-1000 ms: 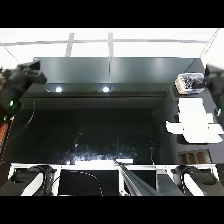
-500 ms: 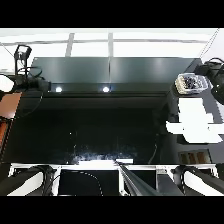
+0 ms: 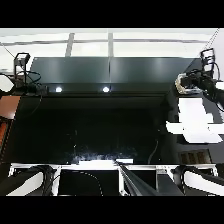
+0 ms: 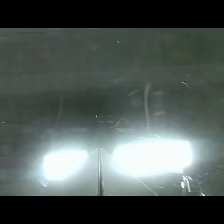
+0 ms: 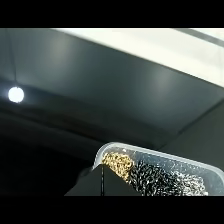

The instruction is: Fold the box and place the chain.

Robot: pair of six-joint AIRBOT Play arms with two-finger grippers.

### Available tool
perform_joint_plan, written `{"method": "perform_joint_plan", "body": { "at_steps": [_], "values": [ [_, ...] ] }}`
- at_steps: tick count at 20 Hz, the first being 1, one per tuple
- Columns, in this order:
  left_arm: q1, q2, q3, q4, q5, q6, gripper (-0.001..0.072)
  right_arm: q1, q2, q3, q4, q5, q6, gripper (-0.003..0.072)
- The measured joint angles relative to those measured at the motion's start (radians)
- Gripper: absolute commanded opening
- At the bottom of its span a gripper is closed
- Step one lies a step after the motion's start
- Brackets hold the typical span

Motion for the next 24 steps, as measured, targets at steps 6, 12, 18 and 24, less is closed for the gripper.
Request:
{"method": "perform_joint_plan", "body": {
  "at_steps": [6,12,18,24],
  "values": [
    [-0.02,0.0,0.0,-0.007,-0.006,-0.007,0.0021,-0.07,0.001,0.118,-0.743,0.171,0.629,0.0003],
    [-0.021,-0.001,0.0,-0.004,-0.005,-0.007,0.0021,-0.4,-0.004,0.22,-1.18,0.511,1.361,0.0003],
    [-0.021,-0.001,0.0,-0.002,-0.01,-0.007,0.0021,-0.757,-0.019,0.237,-1.045,0.692,1.475,0.0685],
    [-0.021,-0.002,0.0,0.0,0.003,-0.007,0.0022,-0.864,-0.103,0.241,-0.783,0.824,1.138,0.0685]
  ]
}}
